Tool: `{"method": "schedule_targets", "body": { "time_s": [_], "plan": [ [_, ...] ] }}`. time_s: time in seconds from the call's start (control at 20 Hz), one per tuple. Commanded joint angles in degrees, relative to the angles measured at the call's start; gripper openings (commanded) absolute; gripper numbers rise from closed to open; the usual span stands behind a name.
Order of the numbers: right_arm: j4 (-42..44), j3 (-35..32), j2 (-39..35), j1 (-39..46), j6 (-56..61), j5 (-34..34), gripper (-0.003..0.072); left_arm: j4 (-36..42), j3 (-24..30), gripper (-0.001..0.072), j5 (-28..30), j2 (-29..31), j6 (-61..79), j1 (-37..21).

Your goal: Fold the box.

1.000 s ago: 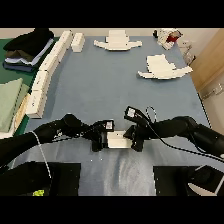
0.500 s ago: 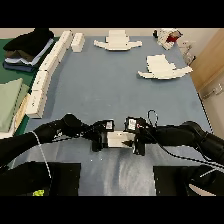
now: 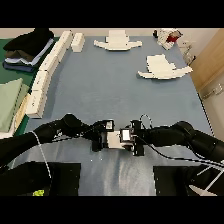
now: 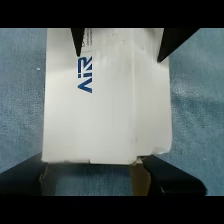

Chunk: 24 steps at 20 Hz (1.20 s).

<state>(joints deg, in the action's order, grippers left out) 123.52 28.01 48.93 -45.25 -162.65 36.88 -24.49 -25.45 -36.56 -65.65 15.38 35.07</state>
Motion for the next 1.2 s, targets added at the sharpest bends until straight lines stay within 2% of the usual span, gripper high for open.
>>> {"method": "schedule_targets", "body": {
  "time_s": [0.0,0.15,0.25,0.75,1.15],
  "plan": [
    [-2.80,0.07,0.42,-0.59,-1.38,-2.78,0.0536,0.00,-0.02,0.0617,0.00,-0.02,0.02,-0.04],
    [-3.30,0.07,0.42,-0.59,-1.51,-3.45,0.0506,0.00,-0.02,0.0617,0.00,-0.02,0.02,-0.04],
    [-3.10,0.07,0.39,-0.59,-1.49,-3.43,0.0404,0.00,-0.02,0.0617,0.00,-0.02,0.02,-0.04],
    [-1.77,0.07,-1.60,-1.42,-1.49,-2.95,0.0409,0.02,-0.02,0.0617,0.00,-0.02,0.02,-0.04],
    [-3.58,0.68,-1.62,-1.36,-1.49,-6.62,0.0407,0.02,-0.02,0.0617,0.00,-0.02,0.02,-0.04]
  ]
}}
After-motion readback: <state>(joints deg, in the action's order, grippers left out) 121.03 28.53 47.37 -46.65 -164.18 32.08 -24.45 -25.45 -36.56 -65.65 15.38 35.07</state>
